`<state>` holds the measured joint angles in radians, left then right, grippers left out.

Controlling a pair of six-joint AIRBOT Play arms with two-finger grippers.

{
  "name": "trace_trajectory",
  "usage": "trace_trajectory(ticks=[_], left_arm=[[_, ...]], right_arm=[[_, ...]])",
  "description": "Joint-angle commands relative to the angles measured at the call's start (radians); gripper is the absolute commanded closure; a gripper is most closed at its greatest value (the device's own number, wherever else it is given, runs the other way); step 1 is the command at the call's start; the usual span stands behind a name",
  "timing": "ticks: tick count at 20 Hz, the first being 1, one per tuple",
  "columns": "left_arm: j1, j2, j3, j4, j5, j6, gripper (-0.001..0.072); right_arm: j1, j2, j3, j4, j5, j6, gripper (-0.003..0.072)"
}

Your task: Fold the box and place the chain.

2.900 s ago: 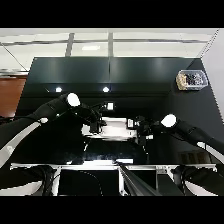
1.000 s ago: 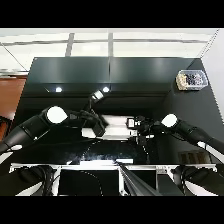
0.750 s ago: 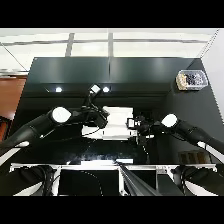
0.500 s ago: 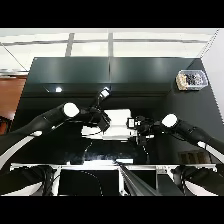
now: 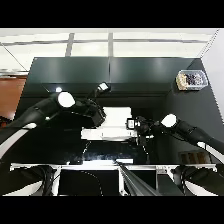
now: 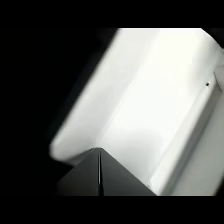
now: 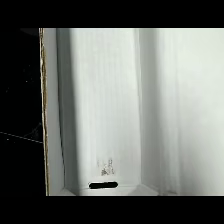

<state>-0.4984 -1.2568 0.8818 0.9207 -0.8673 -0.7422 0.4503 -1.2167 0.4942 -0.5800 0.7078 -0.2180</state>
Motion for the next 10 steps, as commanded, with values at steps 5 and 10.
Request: trace_trajectory(ticks=[5, 10], left_arm=[[0.086, 0.127, -0.089, -0.104, -0.412, 0.154, 0.0070], [0.035, 0.127, -0.232, 0.065, -0.100, 0.347, -0.0001]], right_arm=[[0.000, -0.001, 0.000, 0.001, -0.002, 0.000, 0.0264], [0.000, -0.001, 0.000, 0.001, -0.001, 0.000, 0.0264]])
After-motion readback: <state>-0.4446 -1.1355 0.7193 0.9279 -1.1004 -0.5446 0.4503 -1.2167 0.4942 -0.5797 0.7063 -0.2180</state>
